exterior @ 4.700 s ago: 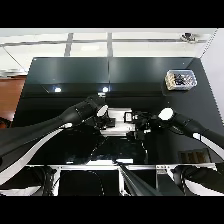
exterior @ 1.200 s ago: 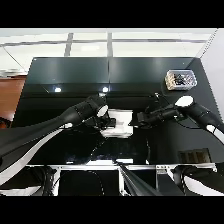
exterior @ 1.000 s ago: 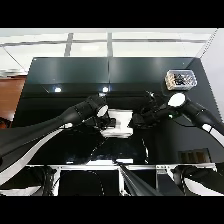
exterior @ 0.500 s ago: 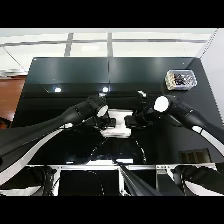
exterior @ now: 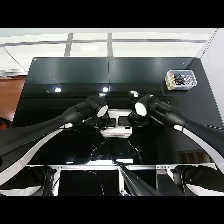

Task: Fold the box and place the chain.

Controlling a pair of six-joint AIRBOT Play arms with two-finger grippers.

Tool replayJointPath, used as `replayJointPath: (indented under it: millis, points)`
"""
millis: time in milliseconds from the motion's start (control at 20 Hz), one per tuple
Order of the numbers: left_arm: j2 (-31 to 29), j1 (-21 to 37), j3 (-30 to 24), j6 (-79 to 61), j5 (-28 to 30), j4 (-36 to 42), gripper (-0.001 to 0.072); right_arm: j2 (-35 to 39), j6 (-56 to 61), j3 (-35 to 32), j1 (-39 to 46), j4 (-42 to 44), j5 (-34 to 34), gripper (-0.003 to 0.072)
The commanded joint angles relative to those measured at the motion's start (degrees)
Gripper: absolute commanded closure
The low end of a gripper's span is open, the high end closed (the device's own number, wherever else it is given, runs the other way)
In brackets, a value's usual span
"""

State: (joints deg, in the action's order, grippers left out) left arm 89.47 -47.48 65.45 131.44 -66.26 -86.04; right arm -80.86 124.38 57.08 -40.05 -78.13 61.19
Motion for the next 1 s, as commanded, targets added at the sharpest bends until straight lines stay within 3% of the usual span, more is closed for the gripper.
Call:
replayJointPath:
  millis: [0, 100, 150, 250, 300, 500, 550, 600, 750, 850, 950]
  points:
    - [0.04, 0.04, 0.0, -0.09, 0.02, -0.04, 0.0685, -1.97, 6.4, 0.85, -2.1, -3.17, 2.14, 0.043]
    - [0.04, 0.04, 0.0, -0.07, 0.02, -0.04, 0.0686, -2.21, 6.43, 0.85, -2.6, -3.21, 2.21, 0.0471]
    - [0.04, 0.04, 0.0, -0.09, 0.02, -0.04, 0.0685, -2.21, 6.58, 0.85, -2.58, -3.17, 2.25, 0.0549]
    - [0.04, 0.04, 0.0, -0.09, 0.02, -0.04, 0.0686, -2.21, 7.21, 0.85, -2.58, -3.19, 2.84, 0.056]
    - [0.04, 0.04, 0.0, -0.09, 0.02, -0.04, 0.0685, -2.21, 7.74, 0.85, -2.58, -3.28, 3.13, 0.0671]
    - [0.04, 0.04, 0.0, -0.09, 0.04, -0.07, 0.0685, -2.21, 8.31, 0.85, -2.58, -3.34, 3.1, 0.0663]
    - [0.04, 0.04, 0.0, -0.09, 0.02, -0.04, 0.0686, -2.21, 8.31, 0.85, -2.56, -3.13, 2.99, 0.0482]
    - [0.04, 0.04, 0.0, -0.07, 0.02, -0.04, 0.0685, -2.21, 8.24, 0.85, -2.56, -3.13, 2.95, 0.0426]
    - [0.04, 0.04, 0.0, -0.09, 0.0, -0.04, 0.0685, -2.21, 7.98, 0.79, -2.58, -2.95, 3.08, 0.0428]
    - [0.04, 0.04, 0.0, -0.07, 0.0, -0.04, 0.0686, -2.29, 7.85, 0.79, -2.58, -2.95, 2.38, 0.0507]
    - [0.04, 0.04, 0.0, -0.09, 0.02, -0.07, 0.0686, -2.97, 7.74, 0.72, -2.58, -2.86, 2.93, 0.0507]
